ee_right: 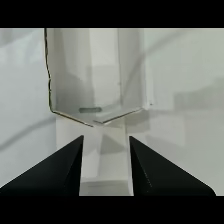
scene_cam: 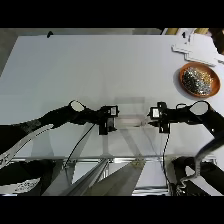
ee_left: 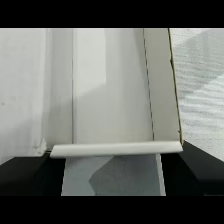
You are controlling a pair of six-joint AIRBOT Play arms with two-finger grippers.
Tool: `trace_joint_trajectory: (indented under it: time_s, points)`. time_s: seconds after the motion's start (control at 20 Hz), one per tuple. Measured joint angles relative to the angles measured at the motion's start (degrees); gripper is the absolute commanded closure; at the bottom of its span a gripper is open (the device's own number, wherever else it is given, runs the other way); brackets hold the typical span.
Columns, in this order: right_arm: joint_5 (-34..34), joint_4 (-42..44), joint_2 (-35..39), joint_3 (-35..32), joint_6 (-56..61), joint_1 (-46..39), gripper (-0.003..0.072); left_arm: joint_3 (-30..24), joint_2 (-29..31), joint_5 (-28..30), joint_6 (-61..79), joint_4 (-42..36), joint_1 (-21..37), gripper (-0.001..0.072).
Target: Fold the box and place the chain.
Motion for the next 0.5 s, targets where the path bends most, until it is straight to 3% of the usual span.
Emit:
trace_joint_trajectory:
  time_s: [0.1, 0.5]
  points:
    - [-0.39, 0.68, -0.70, -0.22, -0.87, 0.85, 0.0527, 0.00, 0.00, 0.00, 0.00, 0.00, 0.00, 0.0568]
    - [-3.28, 6.47, -4.96, -0.42, -1.62, 4.61, 0.0510, 0.00, 0.00, 0.02, 0.00, 0.07, 0.00, 0.0568]
